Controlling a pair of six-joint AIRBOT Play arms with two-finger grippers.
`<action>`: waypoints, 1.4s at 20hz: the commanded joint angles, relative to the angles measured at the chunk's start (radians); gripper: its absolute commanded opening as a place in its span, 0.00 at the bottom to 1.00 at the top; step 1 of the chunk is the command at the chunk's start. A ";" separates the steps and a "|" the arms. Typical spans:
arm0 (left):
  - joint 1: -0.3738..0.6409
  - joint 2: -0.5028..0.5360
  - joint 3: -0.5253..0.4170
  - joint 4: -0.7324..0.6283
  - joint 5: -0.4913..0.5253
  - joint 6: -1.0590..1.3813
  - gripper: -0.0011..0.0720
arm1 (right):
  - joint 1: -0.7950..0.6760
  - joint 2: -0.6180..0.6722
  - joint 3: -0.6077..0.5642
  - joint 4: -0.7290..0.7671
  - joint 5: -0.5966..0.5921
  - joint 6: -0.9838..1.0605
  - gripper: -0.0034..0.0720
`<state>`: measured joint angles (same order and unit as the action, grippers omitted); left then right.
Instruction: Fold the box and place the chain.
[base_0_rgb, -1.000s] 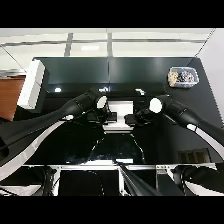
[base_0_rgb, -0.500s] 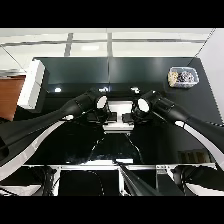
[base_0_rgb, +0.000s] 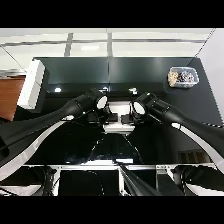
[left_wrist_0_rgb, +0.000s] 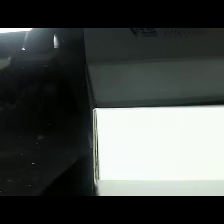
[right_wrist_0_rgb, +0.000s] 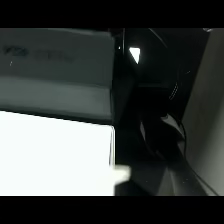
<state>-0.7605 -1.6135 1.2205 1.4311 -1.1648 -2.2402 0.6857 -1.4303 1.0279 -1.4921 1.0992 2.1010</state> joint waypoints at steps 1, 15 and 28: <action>0.001 0.000 0.000 -0.003 0.000 -0.008 0.05 | 0.002 0.000 0.001 0.011 -0.002 0.013 0.32; 0.001 0.000 0.000 -0.004 0.000 -0.008 0.05 | 0.002 -0.019 0.000 0.025 -0.007 0.013 0.06; 0.001 0.000 0.000 -0.003 0.001 -0.008 0.05 | -0.064 0.260 0.140 -0.147 0.175 -0.145 0.53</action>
<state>-0.7605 -1.6135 1.2205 1.4281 -1.1637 -2.2475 0.6514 -1.2793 1.1355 -1.5196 1.2297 2.0041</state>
